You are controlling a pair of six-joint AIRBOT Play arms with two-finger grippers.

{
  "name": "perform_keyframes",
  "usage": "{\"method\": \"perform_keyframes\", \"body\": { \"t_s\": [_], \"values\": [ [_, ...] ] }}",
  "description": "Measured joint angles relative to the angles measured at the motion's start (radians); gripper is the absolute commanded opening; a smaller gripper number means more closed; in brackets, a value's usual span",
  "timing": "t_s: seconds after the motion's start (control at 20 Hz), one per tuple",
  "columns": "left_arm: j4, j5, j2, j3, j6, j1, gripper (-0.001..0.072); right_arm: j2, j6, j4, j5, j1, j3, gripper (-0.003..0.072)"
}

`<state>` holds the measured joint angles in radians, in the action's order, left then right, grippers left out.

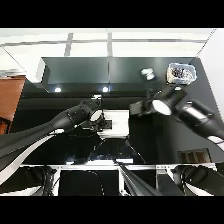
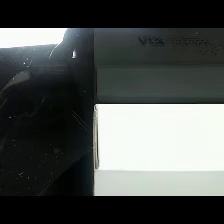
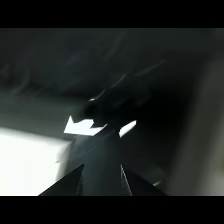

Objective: Fold the box and place the chain.

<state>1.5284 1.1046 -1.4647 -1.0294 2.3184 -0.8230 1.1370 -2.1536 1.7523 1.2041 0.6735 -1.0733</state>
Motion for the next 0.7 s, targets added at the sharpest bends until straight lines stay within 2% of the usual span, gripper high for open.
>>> {"method": "perform_keyframes", "body": {
  "t_s": [0.05,0.1,0.15,0.2,0.3,0.45,0.55,0.65,0.7],
  "values": [
    [0.000,0.000,0.000,0.000,0.000,0.000,0.0027,-0.015,0.002,0.087,0.004,-0.030,0.001,0.0275],
    [0.000,0.000,0.000,0.000,0.000,0.000,0.0027,-0.024,0.004,0.168,-0.008,-0.075,0.006,0.0334],
    [0.000,0.000,0.000,0.000,0.001,0.000,0.0026,-0.026,0.002,0.229,-0.041,-0.128,0.014,0.0697],
    [0.000,0.000,0.000,0.000,0.001,0.000,0.0027,-0.019,-0.005,0.269,-0.092,-0.195,0.025,0.0720],
    [0.000,0.000,0.000,0.000,0.003,0.001,0.0027,0.024,-0.016,0.281,-0.212,-0.341,0.039,0.0720],
    [0.000,0.001,0.000,0.000,0.002,0.001,0.0026,0.151,-0.014,0.169,-0.386,-0.542,-0.013,0.0720],
    [0.000,0.000,0.000,0.000,0.002,0.001,0.0026,0.277,-0.002,0.074,-0.423,-0.642,-0.129,0.0720],
    [0.000,0.000,0.000,0.000,0.002,0.001,0.0026,0.428,0.014,-0.021,-0.393,-0.716,-0.306,0.0720],
    [0.000,0.000,0.000,0.000,0.002,0.001,0.0026,0.496,0.020,-0.058,-0.360,-0.740,-0.394,0.0638]
  ]
}}
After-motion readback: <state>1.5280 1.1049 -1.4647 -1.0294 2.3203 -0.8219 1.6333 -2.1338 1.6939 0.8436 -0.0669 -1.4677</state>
